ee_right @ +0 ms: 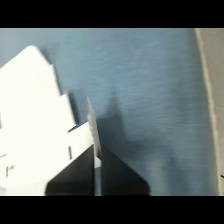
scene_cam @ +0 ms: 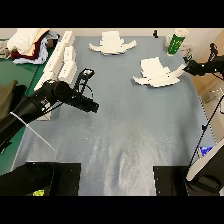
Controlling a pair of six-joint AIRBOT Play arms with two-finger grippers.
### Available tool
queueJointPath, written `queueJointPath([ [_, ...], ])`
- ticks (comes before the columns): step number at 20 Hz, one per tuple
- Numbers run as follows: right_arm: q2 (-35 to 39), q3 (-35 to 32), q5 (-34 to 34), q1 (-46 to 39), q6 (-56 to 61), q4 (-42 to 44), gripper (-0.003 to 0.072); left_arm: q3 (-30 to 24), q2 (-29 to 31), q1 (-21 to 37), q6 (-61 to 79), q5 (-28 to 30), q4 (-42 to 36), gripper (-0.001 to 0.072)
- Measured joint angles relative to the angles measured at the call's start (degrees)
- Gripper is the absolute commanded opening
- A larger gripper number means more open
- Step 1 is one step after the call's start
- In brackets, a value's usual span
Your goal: Fold the box.
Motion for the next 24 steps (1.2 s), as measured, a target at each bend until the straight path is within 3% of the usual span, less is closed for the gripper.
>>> queueJointPath([
  [6,4.37,-1.9,-12.81,1.86,-1.62,2.86,-0.0003,0.0,0.0,0.0,0.0,-0.02,-0.02,0.0014],
  [12,11.28,-11.87,-17.92,7.63,2.43,5.07,-0.0003,0.0,0.0,0.0,0.0,0.0,-0.02,0.0014],
  [16,21.44,-25.05,-15.28,12.11,4.09,5.42,-0.0003,0.0,0.0,0.0,-0.02,-0.02,0.0,0.0014],
  [24,51.12,-63.1,-4.39,19.85,7.93,4.46,-0.0003,0.0,0.0,0.0,-0.02,0.0,-0.02,0.0013],
])
